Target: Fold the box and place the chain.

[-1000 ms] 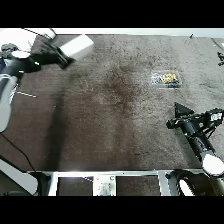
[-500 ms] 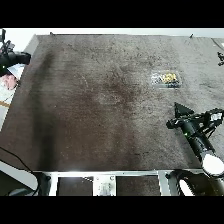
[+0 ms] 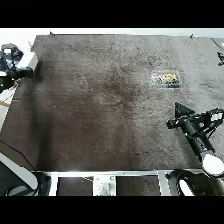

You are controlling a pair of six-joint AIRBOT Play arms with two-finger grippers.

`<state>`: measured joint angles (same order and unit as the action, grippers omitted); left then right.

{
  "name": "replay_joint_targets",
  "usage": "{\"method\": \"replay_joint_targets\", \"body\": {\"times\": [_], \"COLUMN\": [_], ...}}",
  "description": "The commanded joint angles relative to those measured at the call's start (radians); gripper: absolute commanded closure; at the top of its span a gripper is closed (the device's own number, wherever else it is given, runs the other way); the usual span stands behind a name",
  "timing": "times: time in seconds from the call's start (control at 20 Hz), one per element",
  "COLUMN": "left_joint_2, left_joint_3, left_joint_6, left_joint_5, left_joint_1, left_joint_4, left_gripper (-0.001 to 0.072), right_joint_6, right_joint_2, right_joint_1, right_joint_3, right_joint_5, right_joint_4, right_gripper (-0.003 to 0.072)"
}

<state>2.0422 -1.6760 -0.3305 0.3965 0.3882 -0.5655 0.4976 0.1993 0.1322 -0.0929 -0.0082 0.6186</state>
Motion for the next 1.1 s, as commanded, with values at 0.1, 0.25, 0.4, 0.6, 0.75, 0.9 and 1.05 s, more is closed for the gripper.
{"method": "replay_joint_targets", "body": {"times": [0.1, 0.25, 0.4, 0.6, 0.75, 0.9, 1.05], "left_joint_2": [0.070, 0.079, 0.084, 0.082, 0.069, 0.042, -0.013], "left_joint_3": [-0.001, -0.001, 0.000, -0.001, -0.005, -0.009, -0.009], "left_joint_6": [-0.002, -0.003, -0.003, -0.002, -0.006, -0.006, -0.010], "left_joint_5": [-0.027, -0.069, -0.074, -0.067, -0.059, -0.044, 0.002], "left_joint_1": [0.002, 0.002, 0.002, 0.002, 0.002, 0.002, 0.002], "left_joint_4": [-0.003, -0.004, -0.004, -0.004, -0.003, -0.004, -0.004], "left_gripper": [0.0698, 0.0698, 0.0698, 0.0486, 0.0041, 0.0041, 0.0040], "right_joint_6": [0.000, 0.000, 0.000, 0.000, 0.000, 0.000, 0.000], "right_joint_2": [0.000, 0.000, 0.000, 0.000, 0.000, 0.000, 0.000], "right_joint_1": [0.000, 0.000, 0.000, 0.000, 0.000, 0.000, 0.000], "right_joint_3": [0.000, 0.000, 0.000, 0.000, 0.000, 0.000, 0.000], "right_joint_5": [-0.001, -0.001, -0.001, -0.001, -0.001, -0.001, -0.001], "right_joint_4": [-0.001, -0.001, 0.000, -0.001, 0.000, 0.000, 0.000], "right_gripper": [0.0673, 0.0673, 0.0673, 0.0673, 0.0673, 0.0673, 0.0673]}}
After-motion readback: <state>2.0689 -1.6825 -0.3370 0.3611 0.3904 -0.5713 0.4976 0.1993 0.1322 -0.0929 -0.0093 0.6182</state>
